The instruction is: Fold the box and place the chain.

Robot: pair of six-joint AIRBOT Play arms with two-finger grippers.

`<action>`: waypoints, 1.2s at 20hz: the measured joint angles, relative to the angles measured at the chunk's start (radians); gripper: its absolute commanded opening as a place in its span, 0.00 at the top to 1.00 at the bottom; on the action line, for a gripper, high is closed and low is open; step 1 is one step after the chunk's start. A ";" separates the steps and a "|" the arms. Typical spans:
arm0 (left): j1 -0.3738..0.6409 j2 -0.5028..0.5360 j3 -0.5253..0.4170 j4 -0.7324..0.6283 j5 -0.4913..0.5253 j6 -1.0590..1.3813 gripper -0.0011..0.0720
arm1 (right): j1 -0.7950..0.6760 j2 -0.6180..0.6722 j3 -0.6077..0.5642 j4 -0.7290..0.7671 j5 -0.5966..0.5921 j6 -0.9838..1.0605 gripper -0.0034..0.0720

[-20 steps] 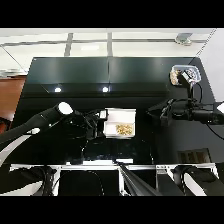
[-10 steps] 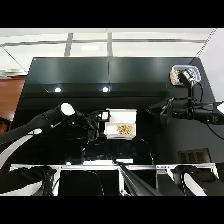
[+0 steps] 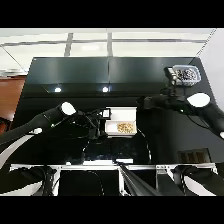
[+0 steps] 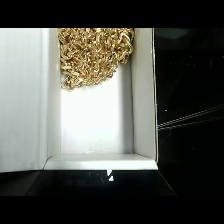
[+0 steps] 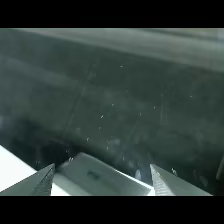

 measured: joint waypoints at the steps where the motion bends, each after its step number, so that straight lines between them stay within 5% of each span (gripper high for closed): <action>1: 0.000 0.000 0.000 0.001 0.001 0.000 0.54 | 0.020 -0.040 0.023 -0.001 -0.006 0.003 0.04; 4: 0.000 0.000 0.000 0.002 0.004 -0.001 0.54 | 0.061 -0.119 0.089 -0.024 0.028 -0.065 0.04; 12: 0.000 0.000 0.000 0.004 0.004 -0.003 0.54 | 0.102 -0.129 0.162 -0.162 0.394 -0.418 0.05; 24: 0.000 0.000 0.001 0.004 -0.004 -0.008 0.54 | 0.158 -0.126 0.156 -0.201 0.490 -0.545 0.10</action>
